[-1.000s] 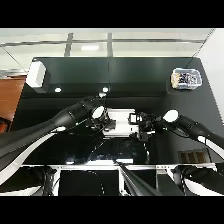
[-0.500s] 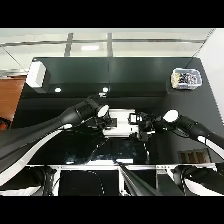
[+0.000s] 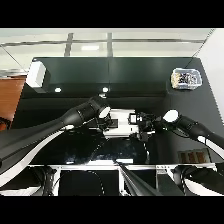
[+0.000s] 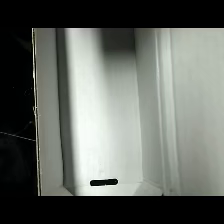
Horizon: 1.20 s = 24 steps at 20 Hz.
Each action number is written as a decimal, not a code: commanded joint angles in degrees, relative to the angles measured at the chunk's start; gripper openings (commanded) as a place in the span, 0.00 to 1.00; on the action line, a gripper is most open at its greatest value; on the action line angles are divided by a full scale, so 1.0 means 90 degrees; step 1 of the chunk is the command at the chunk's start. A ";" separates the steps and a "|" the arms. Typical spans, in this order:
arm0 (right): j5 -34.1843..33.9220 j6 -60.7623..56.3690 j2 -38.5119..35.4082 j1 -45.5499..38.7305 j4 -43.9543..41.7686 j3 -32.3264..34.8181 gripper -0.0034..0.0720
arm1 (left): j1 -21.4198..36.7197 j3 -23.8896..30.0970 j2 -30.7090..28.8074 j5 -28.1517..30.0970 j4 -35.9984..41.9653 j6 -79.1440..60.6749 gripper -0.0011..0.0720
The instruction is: Fold the box and place the chain.
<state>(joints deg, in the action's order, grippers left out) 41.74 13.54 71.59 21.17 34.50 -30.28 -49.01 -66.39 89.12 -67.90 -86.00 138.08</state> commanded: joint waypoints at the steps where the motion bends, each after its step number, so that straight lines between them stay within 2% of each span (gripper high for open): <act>1: 0.0000 -0.0005 0.0005 0.0005 -0.0005 0.0000 0.37 | -0.0002 -0.0046 0.0000 0.0015 0.0015 0.0017 0.47; 2: 0.0000 -0.0005 0.0005 0.0005 -0.0005 0.0000 0.37 | 0.0010 -0.0070 0.0000 0.0010 0.0012 0.0017 0.63; 9: 0.0000 -0.0005 0.0005 0.0005 -0.0005 0.0000 0.37 | 0.0024 -0.0078 0.0165 -0.0180 0.0012 0.0012 0.62; 11: 0.0000 -0.0005 0.0005 0.0005 -0.0005 0.0000 0.37 | 0.0024 -0.0102 0.0165 -0.0151 0.0012 -0.0015 0.31; 12: 0.0000 -0.0005 0.0005 0.0005 -0.0005 0.0000 0.37 | 0.0024 -0.0121 0.0163 -0.0124 0.0012 -0.0015 0.21; 13: 0.0000 -0.0005 0.0005 0.0005 -0.0005 0.0000 0.37 | 0.0024 -0.0151 0.0163 -0.0119 0.0012 -0.0041 0.05; 19: 0.0000 -0.0005 0.0005 0.0005 -0.0005 0.0000 0.37 | 0.0022 -0.0197 0.0163 -0.0097 0.0010 -0.0151 0.05; 20: -0.0007 -0.0007 0.0005 0.0005 -0.0010 0.0000 0.47 | 0.0022 -0.0197 0.0163 -0.0102 0.0007 -0.0151 0.05; 22: -0.0194 -0.0129 0.0002 0.0002 -0.0041 0.0000 0.99 | 0.0022 -0.0197 0.0163 -0.0100 -0.0012 -0.0151 0.05; 24: -0.0117 -0.0231 -0.0107 -0.0044 0.0080 -0.0002 0.99 | 0.0024 -0.0197 0.0163 -0.0102 -0.0046 -0.0151 0.05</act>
